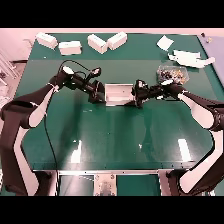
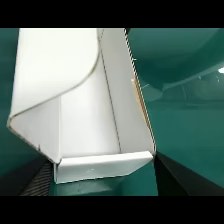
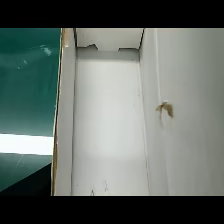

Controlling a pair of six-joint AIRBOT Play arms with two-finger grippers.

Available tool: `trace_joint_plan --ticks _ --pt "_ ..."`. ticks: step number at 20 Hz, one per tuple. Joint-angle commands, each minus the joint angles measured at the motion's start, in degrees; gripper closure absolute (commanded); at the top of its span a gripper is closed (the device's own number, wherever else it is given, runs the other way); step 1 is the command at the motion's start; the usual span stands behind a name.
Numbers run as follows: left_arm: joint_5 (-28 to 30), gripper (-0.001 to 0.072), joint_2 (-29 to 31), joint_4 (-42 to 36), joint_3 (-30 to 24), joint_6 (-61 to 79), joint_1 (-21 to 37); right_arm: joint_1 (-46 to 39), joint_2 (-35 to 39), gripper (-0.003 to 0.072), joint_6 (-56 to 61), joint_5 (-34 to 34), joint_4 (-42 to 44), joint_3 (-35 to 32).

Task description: Fold the box and place the chain.

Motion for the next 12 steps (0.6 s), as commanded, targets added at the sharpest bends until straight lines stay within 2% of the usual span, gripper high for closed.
trace_joint_plan --ticks 1,7,12 --pt "0.5 -0.0011 -0.1 -0.1 0.0 -0.2 -0.5 0.1 0.0 0.0105 0.0 0.0 0.2 0.0" --pt "4.5 -0.0011 -3.4 -3.1 0.0 -2.0 -0.5 0.1 0.0 0.0105 0.0 0.0 0.2 0.0" --pt "6.1 -0.0011 -3.7 -3.8 0.0 -1.2 -0.5 0.1 0.0 0.0105 0.0 0.0 0.1 0.0"
